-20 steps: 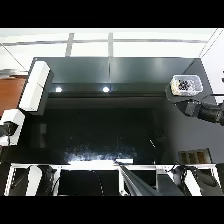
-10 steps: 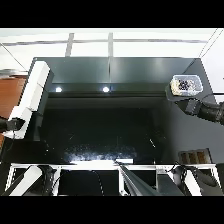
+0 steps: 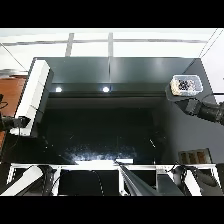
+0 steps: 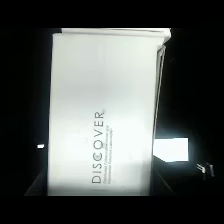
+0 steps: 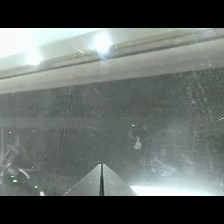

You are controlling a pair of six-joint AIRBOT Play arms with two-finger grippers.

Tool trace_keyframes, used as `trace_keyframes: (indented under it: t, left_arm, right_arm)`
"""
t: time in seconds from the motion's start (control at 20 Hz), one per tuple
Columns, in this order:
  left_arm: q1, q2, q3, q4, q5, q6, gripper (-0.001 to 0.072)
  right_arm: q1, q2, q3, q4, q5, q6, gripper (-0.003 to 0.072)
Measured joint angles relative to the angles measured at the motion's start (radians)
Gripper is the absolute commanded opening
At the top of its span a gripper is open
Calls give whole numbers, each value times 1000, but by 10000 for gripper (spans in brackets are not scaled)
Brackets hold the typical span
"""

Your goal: Fold the box and place the chain.

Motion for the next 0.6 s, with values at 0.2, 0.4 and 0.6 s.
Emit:
trace_keyframes:
  t: [0.2,0.4,0.6]
  left_arm:
    - [-4,-10,6,-6,1,0,708]
    - [-4,21,84,-21,-24,-4,708]
    - [-23,58,192,-224,-86,-8,708]
  right_arm:
    - [0,0,0,0,5,3,19]
    - [0,0,0,0,12,3,19]
    - [0,0,0,21,-5,3,19]
